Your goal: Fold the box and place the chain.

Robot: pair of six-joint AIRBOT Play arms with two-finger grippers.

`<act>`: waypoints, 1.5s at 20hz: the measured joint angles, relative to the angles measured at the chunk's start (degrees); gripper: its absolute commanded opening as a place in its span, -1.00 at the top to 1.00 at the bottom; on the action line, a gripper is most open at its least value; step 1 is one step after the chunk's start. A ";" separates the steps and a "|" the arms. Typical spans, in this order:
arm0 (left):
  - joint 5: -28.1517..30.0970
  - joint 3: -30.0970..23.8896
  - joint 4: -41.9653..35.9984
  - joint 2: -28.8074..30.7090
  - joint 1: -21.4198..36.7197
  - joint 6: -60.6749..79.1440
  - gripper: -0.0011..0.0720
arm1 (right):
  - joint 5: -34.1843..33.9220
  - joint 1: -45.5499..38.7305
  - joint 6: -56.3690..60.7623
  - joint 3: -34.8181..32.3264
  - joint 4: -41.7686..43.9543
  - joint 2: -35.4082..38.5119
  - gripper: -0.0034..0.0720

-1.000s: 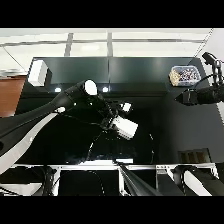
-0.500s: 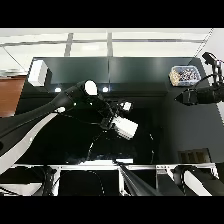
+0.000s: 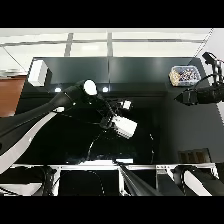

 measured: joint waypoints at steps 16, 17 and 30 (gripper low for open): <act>-0.04 -0.04 -0.07 0.26 1.27 -1.99 -0.96 | -0.33 0.00 0.00 0.00 0.00 0.00 0.88; -0.04 -0.04 -0.07 0.26 1.27 -2.10 -0.96 | -0.37 -0.02 0.02 0.00 -0.02 0.00 0.88; -0.55 -0.04 0.00 -0.39 0.52 -2.12 -0.96 | -0.44 0.00 0.02 0.00 -0.02 0.00 0.88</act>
